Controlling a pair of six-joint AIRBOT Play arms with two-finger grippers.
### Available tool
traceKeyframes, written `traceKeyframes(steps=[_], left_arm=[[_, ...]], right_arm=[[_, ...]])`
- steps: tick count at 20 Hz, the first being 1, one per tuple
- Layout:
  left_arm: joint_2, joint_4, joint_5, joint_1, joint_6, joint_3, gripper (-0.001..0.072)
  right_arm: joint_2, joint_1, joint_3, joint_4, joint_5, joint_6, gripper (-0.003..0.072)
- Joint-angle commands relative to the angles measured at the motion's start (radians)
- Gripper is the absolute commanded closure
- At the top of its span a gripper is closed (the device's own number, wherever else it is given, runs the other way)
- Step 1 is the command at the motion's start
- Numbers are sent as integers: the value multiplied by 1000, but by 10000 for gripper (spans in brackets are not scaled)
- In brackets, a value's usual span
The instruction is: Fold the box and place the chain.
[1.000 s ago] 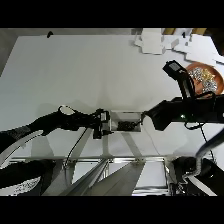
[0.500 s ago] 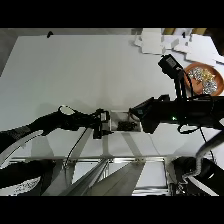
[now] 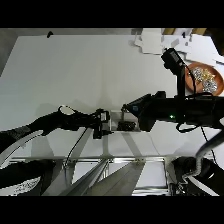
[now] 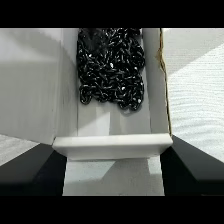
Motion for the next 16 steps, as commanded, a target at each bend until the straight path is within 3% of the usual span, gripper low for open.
traceKeyframes(steps=[1,7,15,16], left_arm=[[-1,0,0,0,0,0,454],[-1,0,0,0,0,0,454],[-1,0,0,0,0,0,454],[-1,0,0,0,0,0,454]], right_arm=[[-29,2,0,-34,14,-11,661],[-131,79,0,-139,60,-51,661],[-323,81,0,-151,135,-51,657],[-344,81,0,-151,142,-51,614]])
